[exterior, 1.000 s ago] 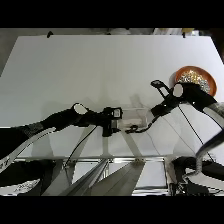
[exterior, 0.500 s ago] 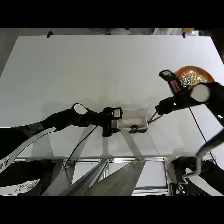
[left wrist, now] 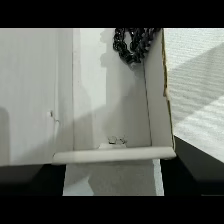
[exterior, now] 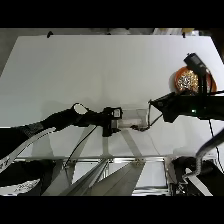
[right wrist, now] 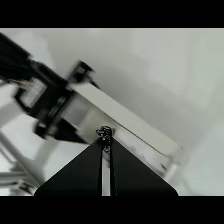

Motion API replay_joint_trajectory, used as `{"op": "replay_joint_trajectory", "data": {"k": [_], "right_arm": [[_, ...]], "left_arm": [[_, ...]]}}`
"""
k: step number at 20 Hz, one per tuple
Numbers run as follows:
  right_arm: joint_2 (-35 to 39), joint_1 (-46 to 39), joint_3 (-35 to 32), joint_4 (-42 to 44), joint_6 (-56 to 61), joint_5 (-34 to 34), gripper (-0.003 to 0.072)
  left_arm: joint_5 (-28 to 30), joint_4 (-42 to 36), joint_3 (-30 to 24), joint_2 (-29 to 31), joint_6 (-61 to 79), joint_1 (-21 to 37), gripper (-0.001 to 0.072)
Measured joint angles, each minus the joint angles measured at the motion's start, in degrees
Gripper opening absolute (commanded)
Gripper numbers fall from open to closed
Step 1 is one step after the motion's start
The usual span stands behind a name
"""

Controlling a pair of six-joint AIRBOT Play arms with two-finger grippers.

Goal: Fold the box and place the chain.

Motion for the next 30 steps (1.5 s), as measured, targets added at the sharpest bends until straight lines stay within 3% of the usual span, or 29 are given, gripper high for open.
{"op": "replay_joint_trajectory", "data": {"k": [3,6,11,16,18,20,25,27,30], "right_arm": [[0.63,0.0,0.5,6.45,-4.28,-0.48,0.0017],[-1.09,0.0,0.68,7.39,-6.49,-0.24,0.0017],[-8.59,1.27,0.11,1.66,-7.8,2.93,0.0018],[-16.9,7.43,-1.29,-6.84,-7.1,1.29,0.0024],[-19.19,8.96,-1.49,-10.14,-5.57,0.37,0.0143],[-20.52,9.81,-1.6,-13.0,-4.07,-0.15,0.0181],[-21.07,10.56,-1.68,-16.22,-0.76,-0.7,0.0156],[-19.47,10.67,-1.7,-16.59,1.18,1.07,0.0094],[-15.89,11.41,-3.19,-16.94,5.55,3.37,0.0099]], "left_arm": [[0.0,0.0,0.0,0.0,0.0,0.0,0.0372],[0.0,0.0,0.0,0.0,0.0,0.0,0.0372],[-0.02,0.0,0.0,0.0,0.0,0.0,0.0372],[0.0,0.0,0.0,0.0,0.0,0.0,0.0372],[0.0,0.0,0.0,0.0,0.0,0.0,0.0372],[0.0,0.0,0.0,0.0,0.0,0.0,0.0372],[0.0,0.0,0.0,0.0,0.0,0.0,0.0372],[0.0,0.0,0.0,0.0,0.0,0.0,0.0372],[0.0,0.0,0.0,0.0,0.0,0.0,0.0372]]}}
